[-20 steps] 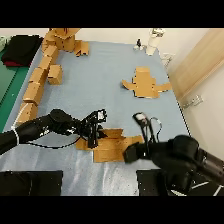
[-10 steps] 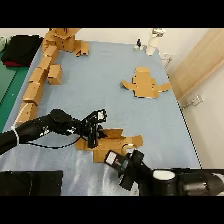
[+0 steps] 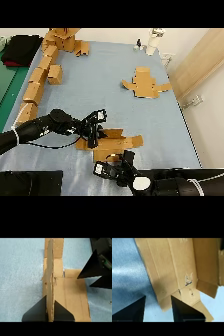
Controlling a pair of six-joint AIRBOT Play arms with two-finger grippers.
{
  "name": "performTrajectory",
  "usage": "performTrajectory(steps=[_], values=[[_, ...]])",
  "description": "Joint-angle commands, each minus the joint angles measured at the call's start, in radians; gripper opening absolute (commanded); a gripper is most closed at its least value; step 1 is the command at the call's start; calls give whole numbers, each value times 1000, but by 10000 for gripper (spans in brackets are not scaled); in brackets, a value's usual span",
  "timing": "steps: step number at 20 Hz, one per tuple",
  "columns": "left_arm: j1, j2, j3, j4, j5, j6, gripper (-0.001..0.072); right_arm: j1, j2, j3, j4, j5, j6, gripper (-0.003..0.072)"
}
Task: Fold the box.
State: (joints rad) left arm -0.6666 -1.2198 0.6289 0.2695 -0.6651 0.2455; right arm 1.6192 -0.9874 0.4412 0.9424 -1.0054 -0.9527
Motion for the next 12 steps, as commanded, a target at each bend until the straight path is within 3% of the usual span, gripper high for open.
performTrajectory(steps=[1,8,12], values=[[-1,0,0,0,0,0,13,1,-30,5,-68,3,3,479],[-1,0,0,0,1,0,13,1,25,59,-201,-106,48,478],[-1,0,0,0,1,0,13,0,69,62,-240,-106,127,479]])
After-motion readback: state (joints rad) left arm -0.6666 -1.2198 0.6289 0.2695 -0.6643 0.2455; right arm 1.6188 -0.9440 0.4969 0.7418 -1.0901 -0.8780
